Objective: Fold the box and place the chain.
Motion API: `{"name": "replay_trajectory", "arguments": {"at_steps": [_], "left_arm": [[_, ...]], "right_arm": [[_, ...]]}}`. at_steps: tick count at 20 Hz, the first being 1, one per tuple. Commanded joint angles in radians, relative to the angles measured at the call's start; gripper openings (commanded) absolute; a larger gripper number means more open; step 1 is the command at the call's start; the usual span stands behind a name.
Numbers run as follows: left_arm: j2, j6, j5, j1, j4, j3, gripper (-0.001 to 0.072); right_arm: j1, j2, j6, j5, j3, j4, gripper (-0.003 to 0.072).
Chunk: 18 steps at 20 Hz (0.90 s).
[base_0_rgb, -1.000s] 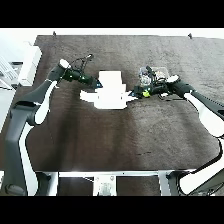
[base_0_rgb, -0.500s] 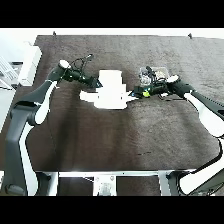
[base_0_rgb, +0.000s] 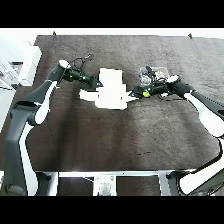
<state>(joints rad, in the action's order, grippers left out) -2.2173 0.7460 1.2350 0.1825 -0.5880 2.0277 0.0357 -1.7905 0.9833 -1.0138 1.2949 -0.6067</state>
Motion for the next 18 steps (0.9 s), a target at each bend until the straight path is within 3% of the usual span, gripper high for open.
{"name": "replay_trajectory", "arguments": {"at_steps": [1, 3, 4, 5, 6, 18], "left_arm": [[0.0, -0.027, 0.003, 0.0, 0.039, 0.001, 0.0169], [0.0, -0.048, 0.005, 0.0, 0.048, 0.001, 0.0023], [0.0, -0.051, 0.005, 0.0, 0.052, 0.001, 0.0023], [0.0, -0.068, 0.015, 0.0, 0.058, 0.001, 0.0023], [0.0, -0.092, 0.026, 0.0, 0.063, 0.0, 0.0022], [0.004, -0.52, 0.175, -0.003, 0.132, -0.043, 0.0016]], "right_arm": [[0.0, -0.001, 0.0, 0.0, 0.0, -0.001, 0.0003], [0.0, -0.001, -0.001, 0.0, 0.0, 0.0, 0.0004], [0.0, -0.001, -0.02, 0.0, 0.0, 0.0, 0.0107], [0.0, 0.001, -0.043, 0.0, 0.0, 0.0, 0.0261], [0.0, 0.003, -0.046, 0.0, 0.0, 0.003, 0.0342], [-0.107, 0.203, -0.049, -0.027, -0.015, 0.003, 0.0349]]}}
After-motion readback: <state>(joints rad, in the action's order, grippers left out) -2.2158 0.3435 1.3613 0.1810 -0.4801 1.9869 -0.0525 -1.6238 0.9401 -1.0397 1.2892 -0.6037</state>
